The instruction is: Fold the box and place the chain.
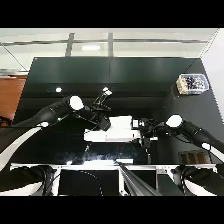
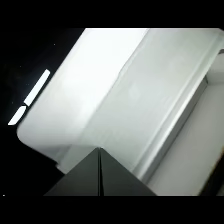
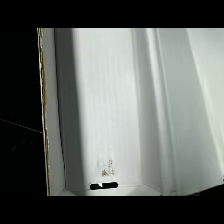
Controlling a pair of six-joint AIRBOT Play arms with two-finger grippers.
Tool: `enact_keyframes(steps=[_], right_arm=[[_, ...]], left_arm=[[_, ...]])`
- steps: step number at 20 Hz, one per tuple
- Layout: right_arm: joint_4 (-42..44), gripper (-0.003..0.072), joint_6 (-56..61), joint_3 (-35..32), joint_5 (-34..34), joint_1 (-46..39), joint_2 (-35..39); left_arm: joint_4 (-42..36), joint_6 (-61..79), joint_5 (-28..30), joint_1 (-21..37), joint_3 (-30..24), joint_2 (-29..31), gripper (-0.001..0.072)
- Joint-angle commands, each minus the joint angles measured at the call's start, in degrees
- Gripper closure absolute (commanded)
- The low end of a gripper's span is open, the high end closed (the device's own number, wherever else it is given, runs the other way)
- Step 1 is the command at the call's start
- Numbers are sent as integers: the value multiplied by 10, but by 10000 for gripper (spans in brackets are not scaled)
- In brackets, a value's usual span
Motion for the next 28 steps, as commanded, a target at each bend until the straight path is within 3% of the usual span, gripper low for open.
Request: enact_keyframes(steps=[1,6,10,11,14,17,21,25,27,28], right_arm=[[1,485,1,0,-3,0,0],[5,485,2,0,-3,0,0],[25,485,16,0,-6,0,0],[23,485,16,0,-6,0,0],[23,485,16,0,-6,0,0],[23,485,16,0,-6,0,0],[23,485,16,0,-6,0,0],[23,485,16,0,-6,0,0],[23,485,16,0,-6,0,0],[23,485,16,0,-6,0,0]], left_arm=[[15,-6,-30,39,5,48,685],[44,1,-96,108,-41,150,685],[13,121,-160,115,-106,200,685],[3,144,-158,112,-118,202,656],[6,257,-93,85,-146,201,-8],[9,396,-24,50,-159,195,-2],[33,423,63,15,-160,166,8],[29,421,85,1,-160,133,37],[3,420,85,1,-160,129,141],[-14,421,86,1,-160,129,141]])
